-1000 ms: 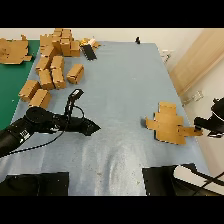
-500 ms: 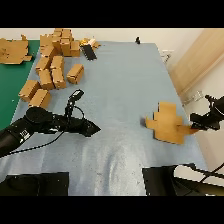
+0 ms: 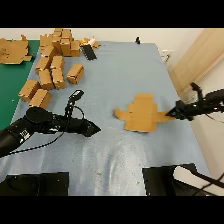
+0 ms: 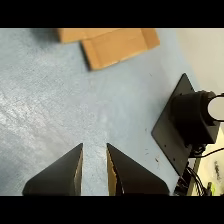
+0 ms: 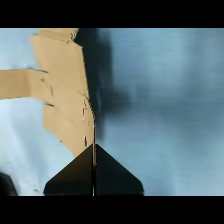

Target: Fold the box.

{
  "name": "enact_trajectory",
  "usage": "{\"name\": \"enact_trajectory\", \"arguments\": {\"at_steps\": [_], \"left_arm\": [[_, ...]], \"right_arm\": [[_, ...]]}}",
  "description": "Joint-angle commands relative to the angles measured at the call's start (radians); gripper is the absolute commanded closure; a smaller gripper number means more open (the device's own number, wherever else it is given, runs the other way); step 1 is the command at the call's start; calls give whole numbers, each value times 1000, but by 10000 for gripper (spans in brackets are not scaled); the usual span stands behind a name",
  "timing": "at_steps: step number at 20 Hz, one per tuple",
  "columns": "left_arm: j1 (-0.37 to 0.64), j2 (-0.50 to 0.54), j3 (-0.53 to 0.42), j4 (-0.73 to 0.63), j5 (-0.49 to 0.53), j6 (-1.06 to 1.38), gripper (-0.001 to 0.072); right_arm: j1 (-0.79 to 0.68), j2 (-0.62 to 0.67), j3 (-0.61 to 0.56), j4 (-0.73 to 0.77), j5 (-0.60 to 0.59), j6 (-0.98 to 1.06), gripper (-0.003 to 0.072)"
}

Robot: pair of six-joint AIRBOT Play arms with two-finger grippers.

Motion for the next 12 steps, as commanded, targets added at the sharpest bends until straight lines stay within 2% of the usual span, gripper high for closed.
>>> {"name": "enact_trajectory", "arguments": {"at_steps": [1,5,8,9,10,12], "left_arm": [[1,-1,1,-2,-2,-8,460],[1,-1,1,-2,-11,-9,460],[1,-1,1,-3,-9,-27,460],[1,-1,1,-3,-9,-27,460],[1,-1,1,-2,-9,-28,460],[1,-1,1,-3,-9,-35,460]], "right_arm": [[173,111,-166,150,109,-8,687],[343,277,-439,158,261,-8,687],[378,335,-523,161,309,-8,685],[378,334,-530,159,308,-7,654],[378,327,-533,159,312,-7,507],[378,308,-533,157,334,-7,479]]}}
